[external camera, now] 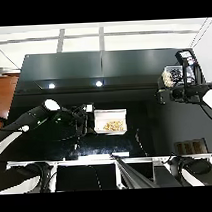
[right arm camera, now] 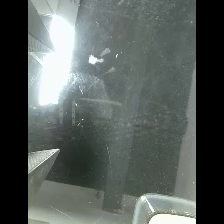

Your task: Fold the box and place the chain.

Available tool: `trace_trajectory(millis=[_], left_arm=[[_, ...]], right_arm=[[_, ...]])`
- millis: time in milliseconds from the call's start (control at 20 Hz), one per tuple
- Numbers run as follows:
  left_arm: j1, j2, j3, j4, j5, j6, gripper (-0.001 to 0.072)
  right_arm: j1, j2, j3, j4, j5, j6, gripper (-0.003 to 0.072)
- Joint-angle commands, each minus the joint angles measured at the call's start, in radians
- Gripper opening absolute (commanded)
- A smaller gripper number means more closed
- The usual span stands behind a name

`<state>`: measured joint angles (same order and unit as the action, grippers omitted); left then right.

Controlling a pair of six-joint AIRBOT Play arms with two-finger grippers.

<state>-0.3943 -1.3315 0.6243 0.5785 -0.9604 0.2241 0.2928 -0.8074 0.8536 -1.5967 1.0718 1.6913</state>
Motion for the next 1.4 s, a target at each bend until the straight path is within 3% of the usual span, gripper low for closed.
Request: trace_trajectory(millis=[0,350,700,850,1150,1350], left_arm=[[-0.001,-0.001,0.001,0.000,0.000,0.000,0.0393],[-0.001,-0.001,0.001,0.000,0.000,0.000,0.0393],[-0.001,-0.001,0.001,0.000,0.000,0.000,0.0393],[-0.001,-0.001,0.001,0.000,0.000,0.000,0.0393],[-0.001,-0.001,0.001,0.000,0.000,0.000,0.0393],[-0.001,-0.001,0.001,0.000,0.000,0.000,0.0393]], right_arm=[[0.000,0.000,0.000,0.000,0.000,0.000,0.0704],[0.000,-0.002,0.000,0.066,-0.027,0.000,0.0704],[0.001,-0.152,0.000,0.479,-0.163,-0.233,0.0703],[0.032,-0.217,0.000,0.623,-0.167,-0.435,0.0704],[0.090,-0.273,0.000,0.639,-0.251,-0.484,0.0703],[0.090,-0.298,0.000,0.647,-0.245,-0.496,0.0703]])
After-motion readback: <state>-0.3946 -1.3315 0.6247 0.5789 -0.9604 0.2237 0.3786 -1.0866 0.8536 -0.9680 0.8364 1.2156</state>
